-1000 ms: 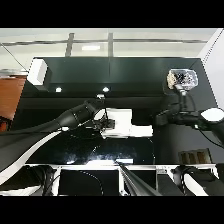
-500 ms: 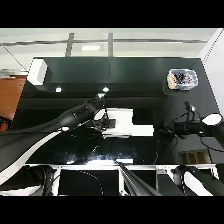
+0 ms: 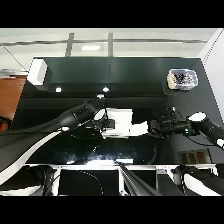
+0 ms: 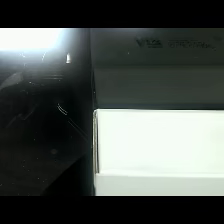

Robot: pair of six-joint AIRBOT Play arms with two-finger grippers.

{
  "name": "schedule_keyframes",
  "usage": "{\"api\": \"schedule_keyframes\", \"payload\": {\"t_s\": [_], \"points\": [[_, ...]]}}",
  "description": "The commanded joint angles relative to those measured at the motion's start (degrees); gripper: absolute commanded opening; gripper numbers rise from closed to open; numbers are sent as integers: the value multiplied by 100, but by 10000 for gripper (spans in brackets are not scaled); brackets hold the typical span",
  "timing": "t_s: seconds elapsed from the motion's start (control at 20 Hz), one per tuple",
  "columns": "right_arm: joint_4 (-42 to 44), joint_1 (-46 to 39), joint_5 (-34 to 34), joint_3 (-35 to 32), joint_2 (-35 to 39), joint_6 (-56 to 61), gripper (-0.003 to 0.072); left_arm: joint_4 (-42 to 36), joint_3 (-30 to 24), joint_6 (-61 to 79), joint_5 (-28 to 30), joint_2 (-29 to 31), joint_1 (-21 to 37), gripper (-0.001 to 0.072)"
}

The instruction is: Fold the box and place the chain.

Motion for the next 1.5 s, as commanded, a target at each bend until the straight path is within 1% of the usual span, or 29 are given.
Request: {"api": "schedule_keyframes", "payload": {"t_s": [0.0,0.05,0.1,0.15,0.25,0.35,0.4,0.45,0.5,0.55,0.6,0.7,0.75,1.2,1.3,1.45], "points": [[496,70,560,155,-37,-833,511,0,4,0,-4,0,-2,31],[660,101,669,188,-37,-973,512,0,4,0,-4,0,-2,31],[763,179,710,221,-37,-1073,636,2,4,0,4,0,-2,31],[778,319,728,286,-37,-1084,704,2,4,0,11,-2,-2,31],[774,667,603,446,-37,-1054,703,2,4,2,9,0,-2,31],[772,1067,151,601,-37,-629,701,2,4,0,-4,0,-2,31],[767,1263,-114,678,-37,-380,675,2,4,2,-4,0,-2,31],[763,1478,-365,763,-37,-162,569,2,4,2,-4,0,-2,31],[695,1650,-531,850,-37,57,564,2,4,2,-4,0,-2,31],[494,1821,-682,966,-37,310,465,2,4,2,-4,0,-2,31],[186,1978,-780,1093,-37,566,412,2,4,2,-4,0,-2,31],[-525,2247,-879,1327,-37,1307,400,2,4,2,-2,0,-2,31],[-861,2365,-883,1421,-37,1598,354,2,4,2,-2,0,-2,31],[-2940,3292,-881,1908,-44,3650,354,2,4,4,-2,0,-2,31],[-3364,3504,-872,2011,-76,4026,298,2,4,4,2,0,-2,31],[-3980,3779,-636,2238,-293,4634,298,0,4,4,-4,0,-7,31]]}}
